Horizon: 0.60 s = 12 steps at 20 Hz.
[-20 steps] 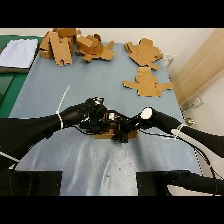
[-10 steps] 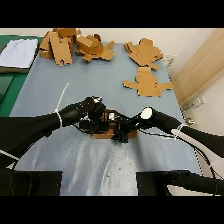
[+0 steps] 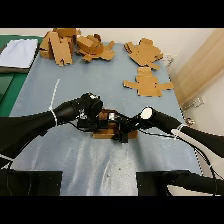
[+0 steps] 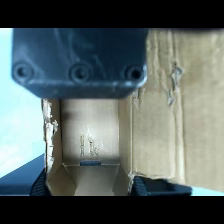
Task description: Fold the box.
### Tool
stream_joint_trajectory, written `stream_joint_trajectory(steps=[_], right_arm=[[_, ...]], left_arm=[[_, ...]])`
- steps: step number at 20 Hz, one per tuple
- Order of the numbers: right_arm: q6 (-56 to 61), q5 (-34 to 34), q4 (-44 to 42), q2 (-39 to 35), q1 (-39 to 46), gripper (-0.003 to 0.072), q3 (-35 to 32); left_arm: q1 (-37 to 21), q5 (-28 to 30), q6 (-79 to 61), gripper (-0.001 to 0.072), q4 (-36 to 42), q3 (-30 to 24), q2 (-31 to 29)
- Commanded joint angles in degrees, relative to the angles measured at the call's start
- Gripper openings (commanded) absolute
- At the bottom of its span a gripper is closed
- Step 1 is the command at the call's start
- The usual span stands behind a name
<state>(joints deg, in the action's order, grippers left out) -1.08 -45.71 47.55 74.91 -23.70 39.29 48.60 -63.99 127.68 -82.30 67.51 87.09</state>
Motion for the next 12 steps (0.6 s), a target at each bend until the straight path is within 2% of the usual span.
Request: stream_joint_trajectory(steps=[1,10,11,12], right_arm=[[0.0,-0.3,0.0,0.0,0.0,0.0526,0.0],[0.0,-0.3,0.0,0.0,0.0,0.0525,0.0],[0.0,-0.3,0.0,0.0,0.0,0.0526,0.0],[0.0,-0.3,0.0,0.0,0.0,0.0526,0.0]], left_arm=[[-0.1,-0.5,-0.8,0.0014,-0.2,0.0,-0.1],[0.0,-0.7,-0.8,0.0024,0.0,0.0,-0.1],[0.0,-0.7,-0.8,0.0302,0.1,0.0,-0.1],[0.0,-0.6,-0.6,0.0486,0.1,0.0,-0.2]])
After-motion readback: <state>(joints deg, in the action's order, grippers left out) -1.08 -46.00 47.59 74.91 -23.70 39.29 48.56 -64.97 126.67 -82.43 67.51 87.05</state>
